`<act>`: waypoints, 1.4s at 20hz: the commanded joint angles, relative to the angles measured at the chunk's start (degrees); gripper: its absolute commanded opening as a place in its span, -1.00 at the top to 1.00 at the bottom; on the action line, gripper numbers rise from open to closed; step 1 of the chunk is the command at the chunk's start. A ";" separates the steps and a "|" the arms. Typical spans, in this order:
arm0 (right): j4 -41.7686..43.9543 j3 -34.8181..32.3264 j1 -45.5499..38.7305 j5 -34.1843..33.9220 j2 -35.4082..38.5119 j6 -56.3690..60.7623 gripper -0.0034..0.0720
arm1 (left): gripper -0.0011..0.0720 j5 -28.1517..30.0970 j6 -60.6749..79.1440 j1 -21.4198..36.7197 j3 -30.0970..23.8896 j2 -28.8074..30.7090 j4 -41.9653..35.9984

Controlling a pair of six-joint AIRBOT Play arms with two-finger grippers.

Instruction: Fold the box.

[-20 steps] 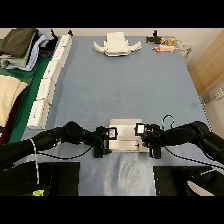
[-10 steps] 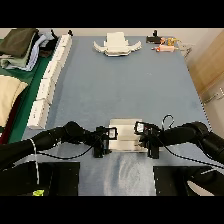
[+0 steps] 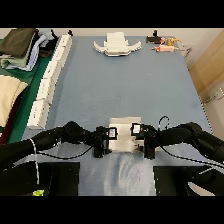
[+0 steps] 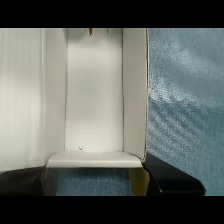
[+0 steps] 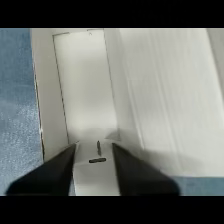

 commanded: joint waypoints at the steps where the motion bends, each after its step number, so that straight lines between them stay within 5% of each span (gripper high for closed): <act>1: -0.35 -0.02 0.66 2.60 -0.57 0.04 -0.68 | -0.46 0.00 0.02 -0.02 0.04 0.02 0.02; 6: -1.09 -0.02 0.66 1.92 -0.48 1.01 -0.56 | -0.46 0.00 0.02 -0.02 0.04 0.02 0.02; 8: -5.03 0.70 0.66 -1.64 0.33 7.28 0.53 | -0.46 0.00 0.02 -0.02 0.04 0.02 0.02; 11: -17.66 3.87 0.63 -7.56 1.62 27.76 0.90 | -0.46 0.00 0.02 -0.02 0.04 0.02 0.02; 16: -35.10 11.13 0.63 -19.58 5.44 54.14 0.90 | -0.46 0.00 0.02 -0.02 0.04 0.02 0.02; 20: -53.96 12.44 -2.56 -31.80 6.78 89.64 0.90 | -0.46 0.00 0.02 -0.02 0.04 0.02 0.02; 23: -45.35 11.26 -7.82 -35.32 4.90 91.69 0.90 | -0.46 0.00 0.02 -0.02 0.04 0.02 0.02; 28: -28.72 4.04 -9.62 -24.63 -0.15 88.83 0.90 | -0.46 -0.02 0.02 -0.02 0.07 0.02 0.02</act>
